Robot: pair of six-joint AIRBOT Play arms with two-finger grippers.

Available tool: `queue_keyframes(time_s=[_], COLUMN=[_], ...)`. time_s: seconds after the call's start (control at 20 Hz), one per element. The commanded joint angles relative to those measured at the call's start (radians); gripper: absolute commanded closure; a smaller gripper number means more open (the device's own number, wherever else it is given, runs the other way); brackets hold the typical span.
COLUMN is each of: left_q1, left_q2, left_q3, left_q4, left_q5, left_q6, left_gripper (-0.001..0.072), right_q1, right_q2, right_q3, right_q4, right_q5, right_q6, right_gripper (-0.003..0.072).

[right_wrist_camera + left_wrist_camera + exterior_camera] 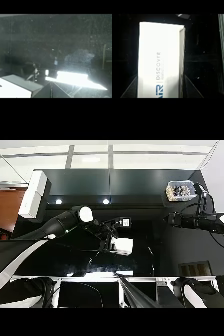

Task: Fold the box and place the chain.

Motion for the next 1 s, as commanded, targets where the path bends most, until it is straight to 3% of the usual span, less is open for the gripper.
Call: queue_keyframes(time_s=[0.0,0.3,0.55,0.8,0.95], left_q1=[-0.001,-0.029,-0.080,-0.124,-0.122], left_q2=[-0.001,-0.001,-0.023,-0.077,-0.061], left_q3=[0.000,-0.016,-0.043,-0.077,-0.076], left_q4=[0.001,0.013,0.011,0.011,0.077], left_q5=[-0.002,0.001,0.155,0.222,0.227], left_q6=[-0.004,-0.005,-0.027,-0.140,-0.207], left_gripper=[0.0000,0.0000,0.0000,0.0003,0.0076], right_q1=[-0.001,-0.001,-0.001,-0.001,-0.001], right_q2=[0.000,0.000,0.000,0.000,0.000], right_q3=[0.000,0.000,0.000,0.000,0.000], right_q4=[0.000,0.000,0.000,0.000,0.002], right_q5=[0.000,0.003,0.013,0.017,0.027], right_q6=[0.000,0.000,0.000,0.000,0.000], right_gripper=[0.0672,0.0672,0.0672,0.0672,0.0672])
